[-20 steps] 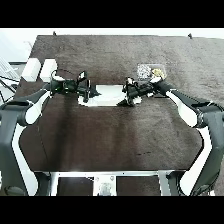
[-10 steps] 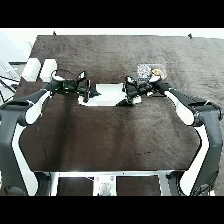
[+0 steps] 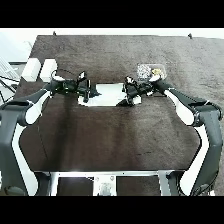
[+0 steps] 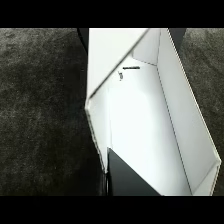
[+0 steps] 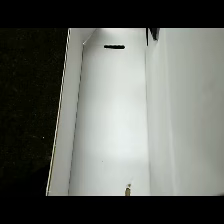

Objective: Fold the box and place the chain.

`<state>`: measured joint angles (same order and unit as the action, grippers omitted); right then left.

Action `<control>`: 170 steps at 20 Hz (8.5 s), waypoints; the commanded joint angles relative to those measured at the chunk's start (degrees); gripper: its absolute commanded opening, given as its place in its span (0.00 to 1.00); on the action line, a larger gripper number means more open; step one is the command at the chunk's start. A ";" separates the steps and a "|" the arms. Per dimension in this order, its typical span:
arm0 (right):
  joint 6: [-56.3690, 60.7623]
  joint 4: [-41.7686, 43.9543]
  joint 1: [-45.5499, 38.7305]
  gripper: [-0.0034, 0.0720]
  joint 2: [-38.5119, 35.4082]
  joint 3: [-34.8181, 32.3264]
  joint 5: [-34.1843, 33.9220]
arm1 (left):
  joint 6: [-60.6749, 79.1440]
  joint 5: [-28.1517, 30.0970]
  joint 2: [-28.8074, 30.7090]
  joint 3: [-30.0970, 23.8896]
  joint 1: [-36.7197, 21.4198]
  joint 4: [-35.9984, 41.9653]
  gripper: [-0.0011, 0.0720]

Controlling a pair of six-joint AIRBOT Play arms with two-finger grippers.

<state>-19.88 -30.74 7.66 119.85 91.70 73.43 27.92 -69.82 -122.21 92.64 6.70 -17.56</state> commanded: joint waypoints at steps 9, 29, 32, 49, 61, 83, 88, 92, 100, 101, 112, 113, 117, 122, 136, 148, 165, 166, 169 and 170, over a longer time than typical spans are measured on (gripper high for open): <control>-0.09 0.15 0.04 0.80 0.11 0.07 -1.38 | 0.00 0.02 -0.04 0.00 -0.02 -0.02 0.05; -0.11 0.24 0.00 0.80 0.11 -0.07 -1.40 | -1.11 -0.24 0.00 -0.02 -0.02 1.75 0.05; -0.09 0.22 0.00 0.80 0.11 -0.07 -1.40 | -2.62 -0.24 0.00 -0.02 -0.02 1.73 0.05; -0.11 0.22 0.00 0.80 0.11 -0.07 -1.40 | -7.98 -17.94 7.37 2.25 -6.97 4.28 0.81; -0.09 0.22 0.02 0.80 0.11 -0.07 -1.40 | -7.96 -9.92 24.46 -5.29 0.66 -0.83 0.04; -0.09 0.24 0.02 0.80 0.11 -0.07 -1.40 | -13.20 17.09 12.41 -1.55 3.61 1.97 0.04; -0.11 0.22 0.02 0.80 0.11 -0.07 -1.40 | -15.52 16.87 9.73 -1.73 4.09 -0.17 0.04; -0.09 0.22 0.02 0.80 0.11 -0.07 -1.40 | -15.76 18.12 9.55 -1.73 6.43 -4.33 0.04; -0.11 0.22 0.00 0.80 0.11 -0.07 -1.40 | -17.38 18.75 7.74 -1.68 7.13 -7.72 0.04; -0.09 0.22 0.00 0.80 0.11 -0.07 -1.40 | -17.33 18.40 7.78 -1.66 7.13 -7.72 0.04; -0.11 0.22 0.02 0.80 0.11 -0.07 -1.40 | -15.58 0.98 20.20 -0.76 1.75 -14.08 0.45; -0.11 0.24 0.02 0.80 0.11 -0.07 -1.40 | -17.09 0.24 20.13 -1.11 1.70 -18.16 0.88; -0.09 0.22 0.00 0.80 0.11 -0.07 -1.40 | -20.96 4.31 18.95 -6.64 1.73 -28.06 0.92; -0.09 0.22 0.02 0.80 0.11 -0.07 -1.40 | -23.34 10.32 16.26 -8.92 3.82 -32.68 0.92; -0.09 0.24 0.00 0.80 0.11 -0.07 -1.40 | -23.21 16.24 16.20 -8.81 7.54 -31.69 0.92; -0.09 0.24 0.00 0.80 0.11 -0.07 -1.40 | -24.92 15.13 16.20 -8.81 7.54 -31.78 0.58; -0.09 0.24 0.00 0.80 0.11 -0.07 -1.40 | -25.97 13.25 16.20 -8.81 7.56 -32.30 0.47; -0.09 0.24 0.00 0.80 0.11 -0.07 -1.40 | -25.97 13.18 16.20 -8.81 7.56 -32.33 0.47; -0.09 0.22 0.00 0.80 0.11 -0.07 -1.40 | -25.97 12.94 16.20 -8.81 7.56 -32.33 0.47; -0.11 0.22 0.00 0.80 0.11 -0.07 -1.40 | -25.97 12.41 16.20 -8.81 7.56 -32.33 0.47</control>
<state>-19.99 -30.52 7.66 120.01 91.66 72.03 1.83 -56.71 -105.97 83.85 14.26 -50.24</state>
